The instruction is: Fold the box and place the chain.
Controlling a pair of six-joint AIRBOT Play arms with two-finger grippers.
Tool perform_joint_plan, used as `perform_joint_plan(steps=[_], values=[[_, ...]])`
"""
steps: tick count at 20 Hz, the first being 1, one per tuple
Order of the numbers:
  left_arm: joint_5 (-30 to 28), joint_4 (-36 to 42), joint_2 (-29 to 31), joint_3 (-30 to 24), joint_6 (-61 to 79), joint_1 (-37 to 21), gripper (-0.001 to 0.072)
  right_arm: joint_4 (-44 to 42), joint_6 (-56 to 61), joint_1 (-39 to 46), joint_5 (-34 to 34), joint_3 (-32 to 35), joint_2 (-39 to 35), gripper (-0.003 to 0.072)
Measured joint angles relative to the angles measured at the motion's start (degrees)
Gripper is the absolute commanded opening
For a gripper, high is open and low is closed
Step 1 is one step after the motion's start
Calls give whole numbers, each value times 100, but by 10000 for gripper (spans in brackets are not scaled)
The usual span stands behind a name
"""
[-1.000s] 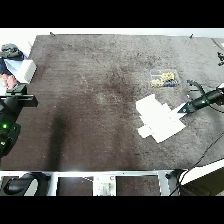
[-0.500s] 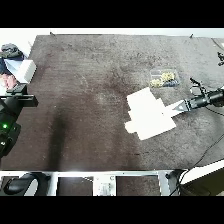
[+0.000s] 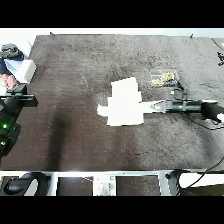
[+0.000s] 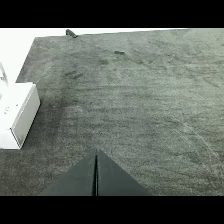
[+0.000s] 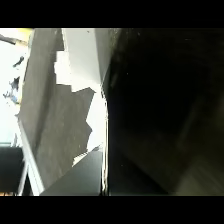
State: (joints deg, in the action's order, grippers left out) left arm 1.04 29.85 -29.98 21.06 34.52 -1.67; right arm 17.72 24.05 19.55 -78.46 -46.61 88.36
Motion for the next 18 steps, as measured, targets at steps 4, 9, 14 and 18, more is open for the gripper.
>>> perform_joint_plan(steps=[4,9,14,18], values=[[0,-2,0,0,0,0,13,-619,63,-1054,1167,125,-136,8],[111,-2,0,0,0,0,13,-835,55,-2050,2623,-68,-168,8],[811,-9,0,0,0,0,137,-841,-138,-2396,3403,-354,87,9],[1788,-72,-37,2,52,0,525,-850,-181,-2457,3574,-457,223,9]])
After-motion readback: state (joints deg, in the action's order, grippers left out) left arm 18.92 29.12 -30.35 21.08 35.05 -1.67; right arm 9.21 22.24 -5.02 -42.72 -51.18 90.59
